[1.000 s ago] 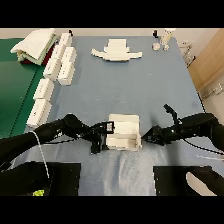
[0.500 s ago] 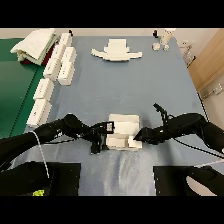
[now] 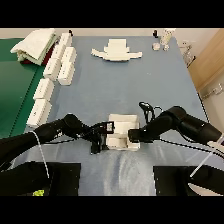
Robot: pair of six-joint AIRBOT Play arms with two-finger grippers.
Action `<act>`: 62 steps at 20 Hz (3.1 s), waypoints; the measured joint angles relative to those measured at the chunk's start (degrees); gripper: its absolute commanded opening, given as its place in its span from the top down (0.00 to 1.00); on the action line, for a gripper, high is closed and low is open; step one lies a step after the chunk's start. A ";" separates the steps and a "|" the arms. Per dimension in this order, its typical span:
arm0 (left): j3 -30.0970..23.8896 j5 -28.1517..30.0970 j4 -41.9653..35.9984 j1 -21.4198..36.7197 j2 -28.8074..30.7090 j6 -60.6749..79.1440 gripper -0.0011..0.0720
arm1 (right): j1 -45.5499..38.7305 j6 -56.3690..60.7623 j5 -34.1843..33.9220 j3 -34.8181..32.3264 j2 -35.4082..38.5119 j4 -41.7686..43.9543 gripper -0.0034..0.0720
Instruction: Fold the box.
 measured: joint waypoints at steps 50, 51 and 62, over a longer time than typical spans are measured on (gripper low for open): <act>0.00 0.00 0.00 0.00 0.00 0.00 0.29 | 10.40 25.97 -13.07 10.05 -12.52 -17.73 0.39; 0.02 0.00 0.00 0.00 0.00 0.00 0.29 | 10.40 25.97 -13.07 10.05 -12.52 -17.73 0.39; 0.02 0.00 0.00 0.00 0.00 0.00 0.29 | 10.40 25.94 -12.94 10.05 -12.52 -17.70 0.39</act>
